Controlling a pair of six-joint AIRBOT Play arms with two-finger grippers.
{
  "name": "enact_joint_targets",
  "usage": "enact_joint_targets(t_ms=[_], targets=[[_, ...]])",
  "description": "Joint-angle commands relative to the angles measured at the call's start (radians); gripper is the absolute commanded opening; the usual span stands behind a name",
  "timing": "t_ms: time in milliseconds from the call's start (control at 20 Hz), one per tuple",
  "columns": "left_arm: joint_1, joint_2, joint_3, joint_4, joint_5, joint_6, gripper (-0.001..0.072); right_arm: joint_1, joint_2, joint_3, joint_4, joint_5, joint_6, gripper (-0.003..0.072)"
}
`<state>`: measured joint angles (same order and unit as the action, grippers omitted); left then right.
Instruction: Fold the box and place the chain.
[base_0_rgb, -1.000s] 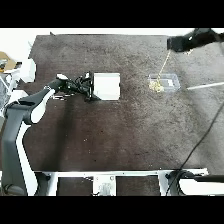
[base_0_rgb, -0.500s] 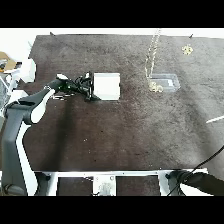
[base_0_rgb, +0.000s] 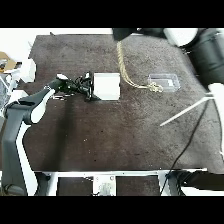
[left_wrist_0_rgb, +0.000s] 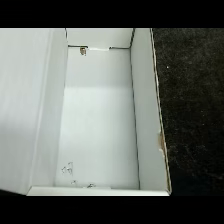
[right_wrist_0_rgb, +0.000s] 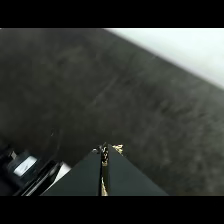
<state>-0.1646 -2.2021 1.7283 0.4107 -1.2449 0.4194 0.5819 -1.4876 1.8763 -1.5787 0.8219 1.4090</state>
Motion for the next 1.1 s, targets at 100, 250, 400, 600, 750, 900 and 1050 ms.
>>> enact_joint_targets(t_ms=[100, 250, 400, 600, 750, 900, 1050], targets=[[0.0, 0.0, 0.0, 0.0, 0.0, 0.0, 0.0357, 0.055, -0.126, -0.163, 0.023, 0.007, 0.071, 0.0003], [0.0, 0.0, 0.0, 0.0, 0.0, 0.0, 0.0358, 0.04, -0.176, -0.361, 0.003, -0.267, 0.17, 0.0003], [0.0, 0.0, 0.0, 0.0, 0.0, 0.0, 0.0358, -0.007, -0.24, -0.419, 0.012, -0.327, 0.253, 0.0356], [0.0, 0.0, 0.0, 0.0, 0.0, 0.0, 0.0358, -0.065, -0.154, -0.418, 0.011, -0.285, 0.253, 0.0197], [0.0, 0.0, 0.0, 0.0, 0.0, 0.0, 0.0358, -0.168, -0.027, -0.423, 0.011, -0.072, 0.253, 0.0197], [0.0, 0.0, 0.0, 0.0, 0.0, 0.0, 0.0358, -0.3, 0.034, -0.525, 0.012, 0.008, 0.302, 0.0197], [0.0, 0.0, 0.0, 0.0, 0.0, 0.0, 0.0358, -0.418, 0.023, -0.679, 0.037, -0.109, 0.383, 0.0197]])
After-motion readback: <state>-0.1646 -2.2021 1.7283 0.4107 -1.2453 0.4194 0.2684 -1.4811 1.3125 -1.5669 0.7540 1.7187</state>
